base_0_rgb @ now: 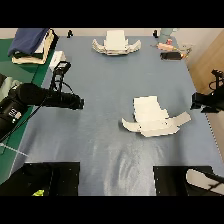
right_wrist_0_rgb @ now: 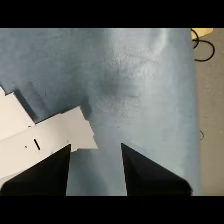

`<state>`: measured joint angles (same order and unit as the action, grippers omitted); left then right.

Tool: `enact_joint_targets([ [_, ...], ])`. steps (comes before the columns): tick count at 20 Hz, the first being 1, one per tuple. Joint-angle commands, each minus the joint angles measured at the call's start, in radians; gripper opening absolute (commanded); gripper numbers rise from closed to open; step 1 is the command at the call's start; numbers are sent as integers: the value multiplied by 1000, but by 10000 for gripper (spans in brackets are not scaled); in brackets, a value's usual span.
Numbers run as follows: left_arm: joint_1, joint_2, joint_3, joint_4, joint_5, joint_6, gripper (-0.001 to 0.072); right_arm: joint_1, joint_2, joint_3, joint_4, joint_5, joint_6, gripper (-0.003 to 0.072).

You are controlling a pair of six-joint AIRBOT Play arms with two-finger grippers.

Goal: Fold the box.

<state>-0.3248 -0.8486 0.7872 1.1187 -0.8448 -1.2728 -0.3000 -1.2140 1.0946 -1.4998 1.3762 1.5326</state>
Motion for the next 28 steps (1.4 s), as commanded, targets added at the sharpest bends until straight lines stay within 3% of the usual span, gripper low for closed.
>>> enact_joint_targets([
  [1, 0, 1, 0, -4, -5, -4, 16, -25, -238, 170, 100, 90, -190, 501],
  [3, 0, 1, 0, -6, -5, -5, 17, -34, -314, 197, 181, 151, -244, 500],
  [7, 0, 1, 0, -25, -5, -11, 17, -37, -432, 201, 185, 261, -259, 500],
  [10, 0, 1, 0, -27, -5, -11, 16, -37, -452, 203, 170, 255, -259, 500],
  [13, 0, 1, 0, -27, -4, -11, 16, -37, -450, 203, 186, 300, -260, 439],
  [14, 0, 1, 0, -27, -5, -11, 16, -37, -450, 203, 208, 320, -263, 398],
  [17, 0, 1, 0, -27, -5, -11, 16, -35, -450, 202, 335, 369, -302, 77],
  [18, 0, 1, 0, -27, -5, -11, 16, -32, -449, 201, 381, 373, -306, 4],
  [20, 1, 1, 1, -27, -5, -45, 16, -18, -420, 172, 478, 339, -332, 4],
  [22, 8, 1, 3, -27, -5, -53, 17, 10, -341, 85, 607, 227, -398, 3],
  [26, 51, 1, 3, -28, -8, -64, 18, 116, -149, -195, 752, -19, -488, 3],
  [27, 64, 1, 3, -28, -16, -65, 142, 154, -103, -279, 766, -83, -494, 3],
  [28, 74, 0, 3, -27, -27, -86, 465, 198, -56, -365, 796, -150, -500, 3],
])
